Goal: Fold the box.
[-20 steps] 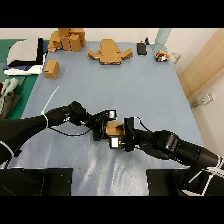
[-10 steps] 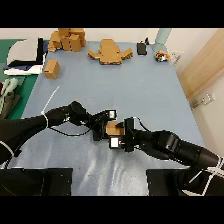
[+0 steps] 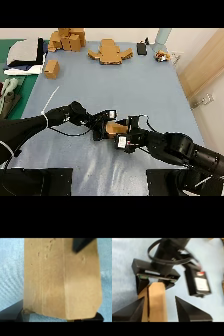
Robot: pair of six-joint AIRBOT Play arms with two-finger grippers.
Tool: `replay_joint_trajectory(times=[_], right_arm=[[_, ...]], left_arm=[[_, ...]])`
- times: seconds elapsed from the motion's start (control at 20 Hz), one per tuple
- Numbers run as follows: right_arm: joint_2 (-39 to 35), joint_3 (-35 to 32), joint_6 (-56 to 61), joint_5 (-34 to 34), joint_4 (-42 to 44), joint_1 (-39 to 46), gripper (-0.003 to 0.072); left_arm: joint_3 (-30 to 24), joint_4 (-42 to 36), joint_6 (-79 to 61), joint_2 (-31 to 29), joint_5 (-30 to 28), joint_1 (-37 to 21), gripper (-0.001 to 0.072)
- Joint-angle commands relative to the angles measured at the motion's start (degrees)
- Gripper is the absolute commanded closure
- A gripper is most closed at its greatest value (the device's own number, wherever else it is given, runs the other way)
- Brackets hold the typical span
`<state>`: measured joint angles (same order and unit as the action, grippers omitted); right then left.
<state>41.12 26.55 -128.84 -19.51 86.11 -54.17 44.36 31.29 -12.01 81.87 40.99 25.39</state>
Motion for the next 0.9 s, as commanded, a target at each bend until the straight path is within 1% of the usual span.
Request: replay_joint_trajectory(times=[0.0,0.05,0.25,0.45,0.85], right_arm=[[-2.16,0.04,3.26,0.07,0.07,0.35,0.0165],[-2.08,0.04,3.45,0.09,0.02,1.11,0.0175],[0.81,0.04,3.28,0.83,-0.39,4.74,0.0176],[4.0,0.04,3.19,1.75,-0.39,4.46,0.0176],[6.71,0.02,0.72,1.92,0.07,3.65,0.0176]], left_arm=[[0.0,0.0,0.0,0.04,0.0,-0.04,0.0196],[-0.02,0.0,0.0,0.04,-0.02,-0.04,0.0196],[0.0,0.0,0.0,0.04,0.0,-0.04,0.0196],[-0.02,0.0,0.0,0.04,0.0,-0.04,0.0196],[-0.02,0.0,0.0,0.04,0.0,-0.04,0.0196]])
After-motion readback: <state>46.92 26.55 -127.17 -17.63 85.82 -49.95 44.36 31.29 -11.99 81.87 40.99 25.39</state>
